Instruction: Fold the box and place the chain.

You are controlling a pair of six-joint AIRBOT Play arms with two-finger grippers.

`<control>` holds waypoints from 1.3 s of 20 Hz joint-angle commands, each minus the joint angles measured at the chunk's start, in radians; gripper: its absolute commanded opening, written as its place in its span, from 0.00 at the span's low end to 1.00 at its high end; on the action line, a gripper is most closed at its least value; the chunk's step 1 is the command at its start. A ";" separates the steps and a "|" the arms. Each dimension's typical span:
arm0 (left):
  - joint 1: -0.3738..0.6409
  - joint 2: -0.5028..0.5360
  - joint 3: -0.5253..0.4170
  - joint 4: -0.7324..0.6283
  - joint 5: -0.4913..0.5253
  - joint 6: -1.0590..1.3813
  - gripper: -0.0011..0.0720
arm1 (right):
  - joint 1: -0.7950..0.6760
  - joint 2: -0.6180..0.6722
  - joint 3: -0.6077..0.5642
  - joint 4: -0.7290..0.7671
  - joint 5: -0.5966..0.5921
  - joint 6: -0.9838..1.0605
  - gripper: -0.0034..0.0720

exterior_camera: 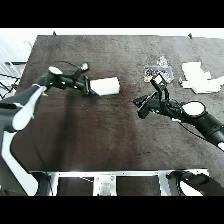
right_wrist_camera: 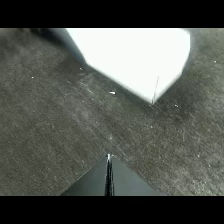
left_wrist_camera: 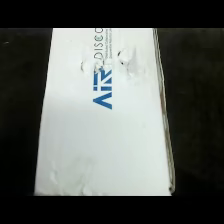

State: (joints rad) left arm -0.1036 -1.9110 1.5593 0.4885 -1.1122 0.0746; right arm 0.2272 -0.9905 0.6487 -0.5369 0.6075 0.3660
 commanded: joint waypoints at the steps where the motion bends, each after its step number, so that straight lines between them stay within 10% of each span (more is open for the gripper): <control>1: 0.100 0.159 -0.113 -0.006 0.186 -0.192 0.03 | 0.000 0.007 -0.013 0.006 -0.016 0.002 0.06; 5: 0.282 0.336 -0.312 0.008 0.403 -0.260 0.03 | 0.000 0.007 -0.013 0.042 -0.016 0.001 0.06; 12: 0.638 0.332 -0.340 0.047 0.501 -0.406 0.03 | 0.001 0.006 -0.013 0.114 -0.016 0.001 0.06; 18: 0.654 0.198 -0.314 0.049 0.765 -0.364 0.03 | 0.002 0.006 -0.013 0.145 -0.017 0.001 0.06; 26: 0.653 0.064 -0.164 0.003 0.666 -0.302 0.03 | 0.002 0.006 -0.013 0.169 -0.016 0.001 0.06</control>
State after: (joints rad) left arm 0.5491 -1.8072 1.3453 0.5064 -0.4118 -0.2398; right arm 0.2279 -0.9844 0.6361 -0.3794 0.5903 0.3672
